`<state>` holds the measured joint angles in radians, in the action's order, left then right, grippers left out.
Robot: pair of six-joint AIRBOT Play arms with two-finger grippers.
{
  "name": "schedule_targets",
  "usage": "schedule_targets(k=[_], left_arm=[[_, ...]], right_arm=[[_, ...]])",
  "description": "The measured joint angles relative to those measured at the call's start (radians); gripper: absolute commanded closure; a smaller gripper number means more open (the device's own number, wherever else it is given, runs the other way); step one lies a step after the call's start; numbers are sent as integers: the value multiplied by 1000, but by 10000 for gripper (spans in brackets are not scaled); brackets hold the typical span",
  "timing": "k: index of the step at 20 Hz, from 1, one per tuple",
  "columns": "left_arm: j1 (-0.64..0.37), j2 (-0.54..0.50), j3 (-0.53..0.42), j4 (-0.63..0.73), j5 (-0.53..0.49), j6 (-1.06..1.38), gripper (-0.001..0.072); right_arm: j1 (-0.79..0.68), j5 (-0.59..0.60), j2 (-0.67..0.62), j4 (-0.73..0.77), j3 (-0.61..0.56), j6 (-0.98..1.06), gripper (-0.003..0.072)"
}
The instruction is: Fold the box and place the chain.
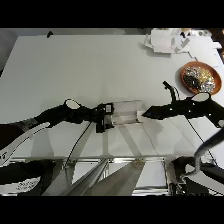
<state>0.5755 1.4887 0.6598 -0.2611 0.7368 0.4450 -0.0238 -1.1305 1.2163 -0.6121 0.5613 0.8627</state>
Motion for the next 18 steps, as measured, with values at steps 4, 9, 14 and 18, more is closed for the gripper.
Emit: schedule_targets(k=[4, 9, 14, 18], left_arm=[[0, 0, 0, 0, 0, 0, 573], [0, 0, 0, 0, 0, 0, 573], [0, 0, 0, 0, -2, 0, 573], [0, 0, 0, 0, -2, 0, 573]], right_arm=[[83, 63, -3, 1, 1, 2, 275], [201, 155, -5, -76, 37, 102, 277], [329, 222, -5, -307, 101, 332, 278], [435, 243, -4, -517, 157, 525, 289]])
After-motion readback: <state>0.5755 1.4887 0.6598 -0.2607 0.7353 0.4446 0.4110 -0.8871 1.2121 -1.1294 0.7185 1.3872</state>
